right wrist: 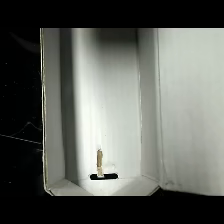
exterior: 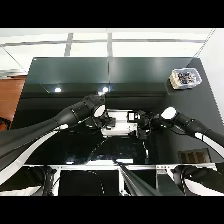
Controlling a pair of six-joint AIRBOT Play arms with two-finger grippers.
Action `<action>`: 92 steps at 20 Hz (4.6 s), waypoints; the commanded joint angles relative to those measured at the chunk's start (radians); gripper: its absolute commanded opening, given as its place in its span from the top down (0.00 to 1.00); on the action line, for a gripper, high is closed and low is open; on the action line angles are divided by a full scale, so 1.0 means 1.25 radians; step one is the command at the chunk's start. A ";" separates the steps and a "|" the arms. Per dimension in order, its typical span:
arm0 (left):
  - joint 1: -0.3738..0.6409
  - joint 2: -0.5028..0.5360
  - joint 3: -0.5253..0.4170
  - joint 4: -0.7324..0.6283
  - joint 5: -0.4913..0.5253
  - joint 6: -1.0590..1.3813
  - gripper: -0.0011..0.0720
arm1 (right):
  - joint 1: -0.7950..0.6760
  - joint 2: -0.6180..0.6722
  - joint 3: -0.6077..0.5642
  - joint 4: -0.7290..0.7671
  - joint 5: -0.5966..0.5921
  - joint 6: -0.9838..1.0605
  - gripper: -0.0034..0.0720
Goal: Fold the box and place the chain.
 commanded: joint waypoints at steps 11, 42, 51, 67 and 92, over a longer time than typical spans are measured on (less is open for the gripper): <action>0.000 0.000 0.001 -0.001 0.002 -0.023 0.95 | -0.001 0.001 0.000 0.000 0.000 0.001 0.38; 0.005 0.023 0.001 0.040 0.004 -0.016 0.95 | -0.001 0.114 0.000 -0.162 0.081 0.168 0.01; 0.006 0.016 0.001 0.048 0.016 -0.016 0.95 | 0.000 0.181 0.000 -0.161 0.032 0.143 0.01; 0.006 0.016 0.001 0.042 0.016 -0.016 0.95 | 0.027 0.142 -0.001 0.026 0.020 0.085 0.72; 0.006 0.016 0.001 0.023 0.022 -0.016 0.95 | 0.073 0.082 0.000 0.072 -0.025 0.269 0.69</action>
